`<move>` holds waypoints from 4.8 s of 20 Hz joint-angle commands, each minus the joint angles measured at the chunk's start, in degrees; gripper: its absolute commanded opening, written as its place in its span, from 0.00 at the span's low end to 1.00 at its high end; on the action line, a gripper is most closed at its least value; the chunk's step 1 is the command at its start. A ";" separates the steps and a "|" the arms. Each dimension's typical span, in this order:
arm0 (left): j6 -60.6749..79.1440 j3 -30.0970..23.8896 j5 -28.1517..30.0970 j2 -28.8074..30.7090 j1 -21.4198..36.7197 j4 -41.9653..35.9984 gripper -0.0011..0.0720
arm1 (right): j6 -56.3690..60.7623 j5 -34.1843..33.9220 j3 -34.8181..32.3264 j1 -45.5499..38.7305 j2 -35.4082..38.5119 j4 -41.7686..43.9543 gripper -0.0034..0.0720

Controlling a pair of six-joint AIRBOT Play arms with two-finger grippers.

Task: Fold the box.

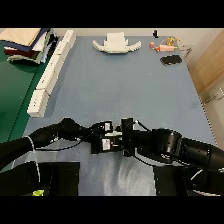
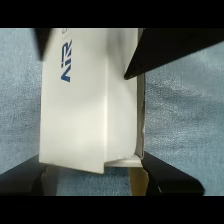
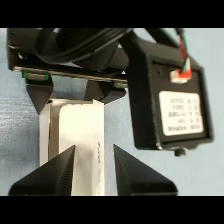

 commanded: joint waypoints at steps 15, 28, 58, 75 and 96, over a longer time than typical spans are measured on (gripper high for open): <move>0.04 0.04 -0.02 0.00 0.02 0.02 0.62 | -0.09 -1.33 -0.02 0.04 -1.09 2.97 0.16; 0.04 0.04 -0.02 0.00 0.02 0.02 0.62 | -0.13 -3.26 -0.17 0.02 -0.85 8.41 0.44; 0.04 0.04 -0.02 0.00 0.02 0.02 0.62 | 54.29 32.83 -23.39 -5.51 12.87 7.26 0.05; 0.04 0.04 -0.02 0.00 0.02 0.02 0.62 | 54.55 36.89 -31.98 -5.66 12.74 14.25 0.05; 0.04 0.04 -0.02 0.00 0.00 0.02 0.62 | 53.88 43.28 -31.78 -4.98 17.27 -7.74 0.13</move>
